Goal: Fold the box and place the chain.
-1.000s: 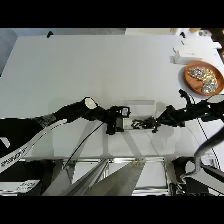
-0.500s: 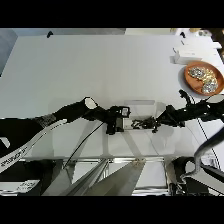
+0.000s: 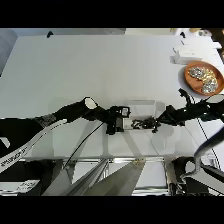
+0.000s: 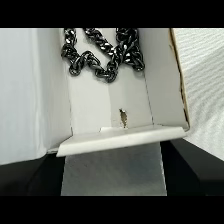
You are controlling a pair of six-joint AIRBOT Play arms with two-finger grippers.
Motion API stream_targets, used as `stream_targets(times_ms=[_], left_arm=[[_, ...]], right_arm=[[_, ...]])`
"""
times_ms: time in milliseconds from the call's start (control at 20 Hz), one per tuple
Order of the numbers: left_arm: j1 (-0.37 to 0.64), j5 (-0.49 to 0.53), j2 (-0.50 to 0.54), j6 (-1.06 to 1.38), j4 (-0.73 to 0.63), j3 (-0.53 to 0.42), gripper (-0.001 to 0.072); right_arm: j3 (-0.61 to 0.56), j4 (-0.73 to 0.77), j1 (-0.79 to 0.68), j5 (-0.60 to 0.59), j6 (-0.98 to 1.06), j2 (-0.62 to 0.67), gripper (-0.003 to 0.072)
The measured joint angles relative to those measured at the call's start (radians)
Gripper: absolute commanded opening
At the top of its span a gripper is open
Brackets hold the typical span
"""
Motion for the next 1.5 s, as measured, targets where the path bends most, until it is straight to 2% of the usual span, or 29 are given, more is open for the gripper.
stream_targets(times_ms=[350,400,500,550,900,1150,1500], left_arm=[[0.000,0.000,0.000,0.000,0.000,0.000,0.0272],[0.000,0.000,0.000,0.000,0.000,0.000,0.0272],[0.000,0.000,0.000,0.000,0.000,0.000,0.0272],[0.000,0.000,0.000,0.001,0.000,0.000,0.0272],[0.000,0.000,0.000,0.001,0.001,0.000,0.0272],[0.000,0.000,0.000,-0.002,0.000,0.000,0.0272],[0.000,0.000,0.000,0.000,0.000,0.000,0.0272]], right_arm=[[0.000,0.008,0.082,-0.034,0.035,0.000,0.0174],[0.000,0.008,0.090,-0.040,0.039,0.000,0.0151],[0.000,0.012,0.099,-0.039,0.047,0.000,0.0040],[0.000,0.013,0.101,-0.037,0.052,0.000,0.0013],[0.009,0.014,0.108,-0.009,0.061,0.005,0.0013],[0.056,0.018,0.109,0.018,0.055,0.078,0.0012],[0.085,-0.127,0.109,0.037,0.068,0.176,0.0012]])
